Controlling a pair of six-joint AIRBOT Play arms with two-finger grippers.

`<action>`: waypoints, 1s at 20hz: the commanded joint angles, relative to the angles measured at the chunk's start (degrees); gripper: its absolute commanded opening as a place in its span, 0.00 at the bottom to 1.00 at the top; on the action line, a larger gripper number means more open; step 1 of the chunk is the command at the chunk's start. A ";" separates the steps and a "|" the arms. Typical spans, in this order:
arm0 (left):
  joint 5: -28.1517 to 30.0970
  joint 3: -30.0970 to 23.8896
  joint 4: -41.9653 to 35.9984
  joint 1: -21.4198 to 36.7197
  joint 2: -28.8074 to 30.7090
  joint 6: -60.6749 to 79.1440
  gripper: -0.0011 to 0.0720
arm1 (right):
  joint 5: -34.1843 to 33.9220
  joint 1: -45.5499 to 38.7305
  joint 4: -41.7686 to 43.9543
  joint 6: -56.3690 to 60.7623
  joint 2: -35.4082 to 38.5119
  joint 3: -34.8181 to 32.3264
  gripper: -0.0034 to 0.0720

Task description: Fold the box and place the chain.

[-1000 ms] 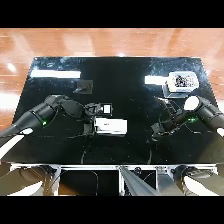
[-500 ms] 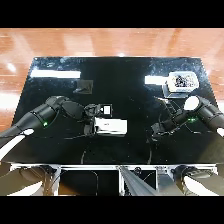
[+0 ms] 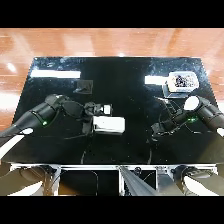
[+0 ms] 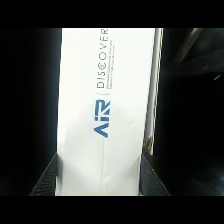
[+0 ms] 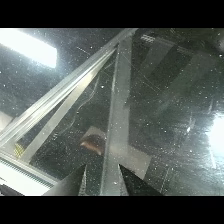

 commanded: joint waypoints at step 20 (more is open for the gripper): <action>-1.40 29.51 -0.70 54.45 -17.49 -19.91 0.04 | 0.02 -0.02 0.02 0.04 0.02 0.00 0.38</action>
